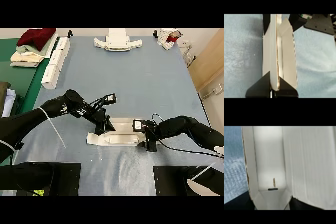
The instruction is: Fold the box.
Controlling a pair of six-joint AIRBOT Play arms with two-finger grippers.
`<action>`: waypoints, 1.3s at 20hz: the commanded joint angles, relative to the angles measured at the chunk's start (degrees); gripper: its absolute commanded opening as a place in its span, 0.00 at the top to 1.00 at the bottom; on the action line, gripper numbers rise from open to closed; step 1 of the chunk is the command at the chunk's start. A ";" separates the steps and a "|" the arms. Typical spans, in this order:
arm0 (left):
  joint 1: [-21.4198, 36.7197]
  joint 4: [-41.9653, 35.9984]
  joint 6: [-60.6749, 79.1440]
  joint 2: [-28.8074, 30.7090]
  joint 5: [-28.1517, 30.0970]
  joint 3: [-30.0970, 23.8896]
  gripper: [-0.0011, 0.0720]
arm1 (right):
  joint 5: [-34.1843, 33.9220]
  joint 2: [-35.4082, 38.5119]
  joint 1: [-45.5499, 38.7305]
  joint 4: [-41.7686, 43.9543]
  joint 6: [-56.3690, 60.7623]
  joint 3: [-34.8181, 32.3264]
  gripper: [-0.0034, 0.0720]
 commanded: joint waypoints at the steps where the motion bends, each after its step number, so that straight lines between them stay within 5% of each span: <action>1: 0.02 0.04 -0.04 0.00 0.17 0.07 0.56 | 0.09 0.00 0.07 -0.02 0.04 -0.02 0.32; 2: 0.02 0.04 -0.07 0.00 0.68 0.09 0.49 | 0.09 0.00 0.07 -0.02 0.04 -0.02 0.32; 5: 0.20 0.22 -0.72 0.04 0.81 0.20 0.48 | 0.09 0.00 0.07 -0.02 0.04 -0.02 0.32; 6: 0.50 0.28 -1.95 0.13 0.81 0.24 0.41 | 0.09 0.00 0.07 -0.04 0.04 -0.02 0.32; 7: 1.05 0.26 -4.09 0.39 0.90 0.31 0.20 | 0.09 0.00 0.07 -0.02 0.04 -0.02 0.32; 8: 1.75 0.33 -5.81 0.87 0.83 0.31 0.15 | 0.09 0.00 0.07 -0.02 0.04 -0.02 0.32; 20: 8.22 16.57 -33.75 12.61 -11.98 0.28 0.19 | 0.09 0.00 0.07 -0.02 0.04 -0.02 0.32; 21: 8.22 16.59 -36.39 12.61 -13.57 0.28 0.26 | 0.09 0.00 0.07 -0.02 0.04 -0.02 0.32; 23: 8.20 16.55 -38.97 12.61 -18.84 0.28 0.97 | 0.09 0.00 0.07 -0.02 0.04 -0.02 0.32; 26: 7.67 15.10 -47.50 12.63 -23.45 0.15 0.97 | 0.09 0.00 0.07 -0.04 0.04 -0.02 0.32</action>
